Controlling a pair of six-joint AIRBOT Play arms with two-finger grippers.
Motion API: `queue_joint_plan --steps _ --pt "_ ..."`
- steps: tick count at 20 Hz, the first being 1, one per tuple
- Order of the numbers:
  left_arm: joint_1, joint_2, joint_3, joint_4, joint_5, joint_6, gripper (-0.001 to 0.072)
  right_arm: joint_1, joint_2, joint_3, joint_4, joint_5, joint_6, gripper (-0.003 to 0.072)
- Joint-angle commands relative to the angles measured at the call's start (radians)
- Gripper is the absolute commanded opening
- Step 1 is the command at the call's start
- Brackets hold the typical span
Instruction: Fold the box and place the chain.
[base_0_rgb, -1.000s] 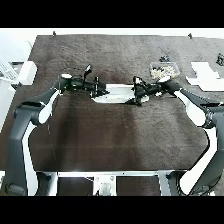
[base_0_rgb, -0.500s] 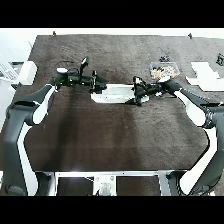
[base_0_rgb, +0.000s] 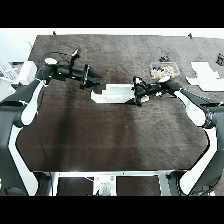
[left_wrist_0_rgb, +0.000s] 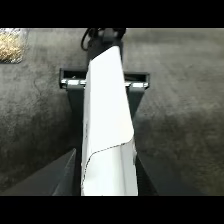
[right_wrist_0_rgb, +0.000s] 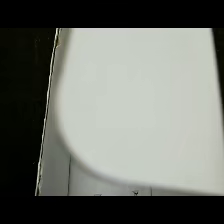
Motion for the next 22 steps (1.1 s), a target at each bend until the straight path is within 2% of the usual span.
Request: queue_joint_plan --steps 1,3,4,6,7,9,11,15,19,22 --pt "0.043 0.019 0.001 -0.072 -0.092 -0.005 0.0437 0.001 0.0 0.0 0.0 0.0 0.0 0.0627" --pt "0.056 0.019 0.001 -0.091 -0.138 -0.005 0.0412 0.001 0.0 0.0 0.0 0.0 0.0 0.0627" --pt "0.056 0.019 0.001 -0.092 -0.165 -0.005 0.033 0.001 0.0 0.0 0.0 0.0 0.0 0.0626" --pt "0.056 0.019 0.001 -0.092 -0.229 -0.005 0.0041 0.001 0.0 0.0 0.0 0.0 0.0 0.0627" --pt "0.056 0.022 0.001 -0.092 -0.27 -0.012 0.0018 0.001 0.0 0.0 0.0 0.0 0.0 0.0626" --pt "0.055 0.048 -0.002 -0.09 -0.307 -0.059 0.0014 0.001 0.0 0.0 0.0 0.0 0.0 0.0627" --pt "0.048 0.092 -0.004 -0.067 -0.285 -0.075 0.0013 0.001 0.0 0.0 0.0 0.0 0.0 0.0626" --pt "-0.013 0.194 -0.006 0.103 -0.227 -0.122 0.0013 0.001 0.0 0.0 0.0 0.0 0.0 0.0626" --pt "-0.13 0.228 -0.008 0.268 -0.138 -0.181 0.0013 0.001 0.0 0.0 0.0 0.0 0.0 0.0626" --pt "-0.217 0.229 -0.05 0.354 -0.004 -0.178 0.0012 0.001 0.0 0.0 0.0 0.0 0.0 0.0626"
